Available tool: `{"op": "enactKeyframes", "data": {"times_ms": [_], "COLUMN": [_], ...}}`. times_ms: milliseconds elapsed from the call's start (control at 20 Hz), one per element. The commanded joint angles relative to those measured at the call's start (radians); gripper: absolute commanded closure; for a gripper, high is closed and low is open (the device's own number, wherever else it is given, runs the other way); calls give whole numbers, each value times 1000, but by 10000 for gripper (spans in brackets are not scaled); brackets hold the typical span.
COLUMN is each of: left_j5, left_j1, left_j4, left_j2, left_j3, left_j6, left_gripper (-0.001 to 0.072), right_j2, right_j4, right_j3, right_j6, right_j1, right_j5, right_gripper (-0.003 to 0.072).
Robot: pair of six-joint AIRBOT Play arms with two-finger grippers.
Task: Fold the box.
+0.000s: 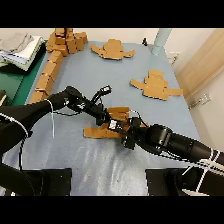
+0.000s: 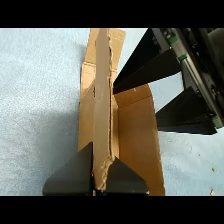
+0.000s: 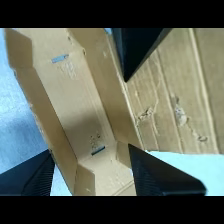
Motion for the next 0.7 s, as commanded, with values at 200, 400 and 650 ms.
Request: {"op": "enactKeyframes", "data": {"times_ms": [200,400,650], "left_j5": [0,0,0], "left_j1": [0,0,0], "left_j4": [0,0,0], "left_j2": [1,1,1], "left_j3": [0,0,0], "left_j6": [0,0,0], "left_gripper": [695,696,695], "right_j2": [16,52,60], "right_j4": [29,233,450], "right_j3": [7,6,6], "right_j6": [-71,-330,-581], "right_j1": [-24,-143,-242], "right_j5": [10,13,-32], "right_gripper": [-27,-27,-27]}}
